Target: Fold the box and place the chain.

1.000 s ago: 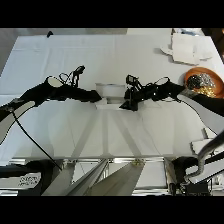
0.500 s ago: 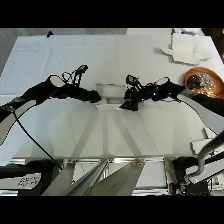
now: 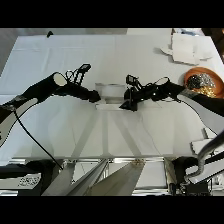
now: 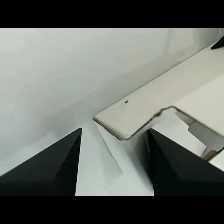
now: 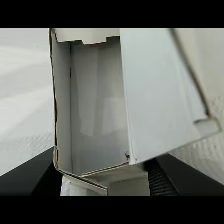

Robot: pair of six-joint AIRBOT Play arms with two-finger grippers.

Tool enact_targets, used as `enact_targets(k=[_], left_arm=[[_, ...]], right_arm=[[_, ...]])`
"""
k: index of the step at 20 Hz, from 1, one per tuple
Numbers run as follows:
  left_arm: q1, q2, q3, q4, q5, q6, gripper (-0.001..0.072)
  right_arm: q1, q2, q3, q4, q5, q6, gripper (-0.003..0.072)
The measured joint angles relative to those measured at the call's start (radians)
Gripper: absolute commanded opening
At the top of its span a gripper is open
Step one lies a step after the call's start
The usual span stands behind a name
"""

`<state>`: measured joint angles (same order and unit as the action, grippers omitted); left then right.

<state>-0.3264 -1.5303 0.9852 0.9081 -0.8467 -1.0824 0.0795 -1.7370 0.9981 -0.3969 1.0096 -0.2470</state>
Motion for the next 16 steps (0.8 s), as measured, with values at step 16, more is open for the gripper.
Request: enact_targets(k=[16], left_arm=[[-0.003,-0.019,0.050,-0.048,-0.164,-0.108,0.0497]], right_arm=[[-0.001,0.000,0.000,-0.002,-0.001,-0.001,0.0308]])
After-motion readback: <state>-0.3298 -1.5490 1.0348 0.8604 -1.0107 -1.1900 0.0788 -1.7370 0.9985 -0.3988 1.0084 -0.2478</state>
